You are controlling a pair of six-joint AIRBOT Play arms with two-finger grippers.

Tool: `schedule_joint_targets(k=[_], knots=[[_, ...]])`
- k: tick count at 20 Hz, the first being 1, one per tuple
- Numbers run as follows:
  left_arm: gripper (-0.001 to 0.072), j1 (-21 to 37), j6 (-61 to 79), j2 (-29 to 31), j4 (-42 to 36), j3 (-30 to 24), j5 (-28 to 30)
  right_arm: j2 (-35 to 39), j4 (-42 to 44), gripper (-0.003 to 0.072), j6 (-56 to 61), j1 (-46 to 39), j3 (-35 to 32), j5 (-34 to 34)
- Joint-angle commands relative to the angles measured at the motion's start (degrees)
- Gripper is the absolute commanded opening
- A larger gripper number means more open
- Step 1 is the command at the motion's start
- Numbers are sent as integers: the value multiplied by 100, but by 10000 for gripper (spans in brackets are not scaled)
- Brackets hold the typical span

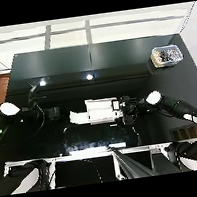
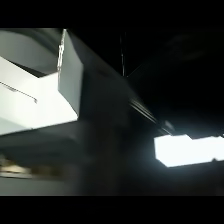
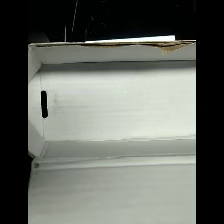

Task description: Fold the box and place the chain.

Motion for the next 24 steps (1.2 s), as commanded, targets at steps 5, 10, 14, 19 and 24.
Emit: schedule_joint_targets(k=[5, 10, 14, 19, 24], knots=[[24, -219, 658, -1346, -1978, -334, 59, 0, 0, 465, 0, 7, -2, 2], [24, -684, 662, -1550, -1934, -308, 149, 2, 0, 465, 0, 7, -2, 2], [24, -769, 1307, -1550, -2216, -203, -48, 2, 0, 465, 0, 7, -2, 2], [62, -769, 1692, -1547, -2227, 155, -492, 2, 0, 465, 0, 7, -2, 2], [578, -772, 1692, -1545, -2212, 516, -748, 0, 0, 465, 0, 7, -2, 2]])
